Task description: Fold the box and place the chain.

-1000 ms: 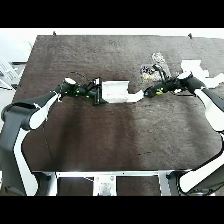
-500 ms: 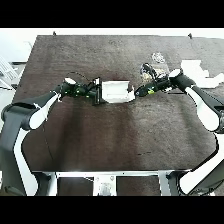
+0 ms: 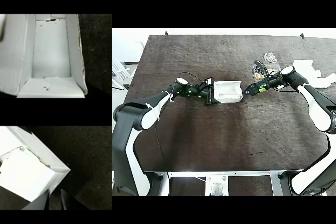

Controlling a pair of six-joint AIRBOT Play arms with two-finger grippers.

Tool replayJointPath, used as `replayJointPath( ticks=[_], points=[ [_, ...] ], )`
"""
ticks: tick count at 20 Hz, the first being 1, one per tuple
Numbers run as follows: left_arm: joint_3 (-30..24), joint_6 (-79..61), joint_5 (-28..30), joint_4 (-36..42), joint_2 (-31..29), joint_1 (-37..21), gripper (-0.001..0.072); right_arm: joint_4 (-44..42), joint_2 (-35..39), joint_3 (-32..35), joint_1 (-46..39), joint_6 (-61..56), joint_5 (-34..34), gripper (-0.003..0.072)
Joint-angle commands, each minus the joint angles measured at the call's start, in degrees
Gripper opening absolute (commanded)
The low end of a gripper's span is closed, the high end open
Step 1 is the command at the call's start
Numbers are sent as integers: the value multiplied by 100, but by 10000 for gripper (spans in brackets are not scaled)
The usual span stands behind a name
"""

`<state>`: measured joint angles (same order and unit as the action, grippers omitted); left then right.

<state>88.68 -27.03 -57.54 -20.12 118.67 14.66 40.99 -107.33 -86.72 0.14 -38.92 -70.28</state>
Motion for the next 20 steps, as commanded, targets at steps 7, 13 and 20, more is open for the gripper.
replayJointPath(
  ticks=[7, 13, 20],
  points=[
    [4, -2, 2, -2, 2, 0, 351, -284, 98, -11, 15, -9, -37, 312],
    [4, -2, 0, -2, 2, 0, 351, -297, 98, -11, 199, 13, -57, 452],
    [4, -2, 2, -2, 2, 0, 351, -282, 98, -15, 221, -201, -96, 528]
  ],
)
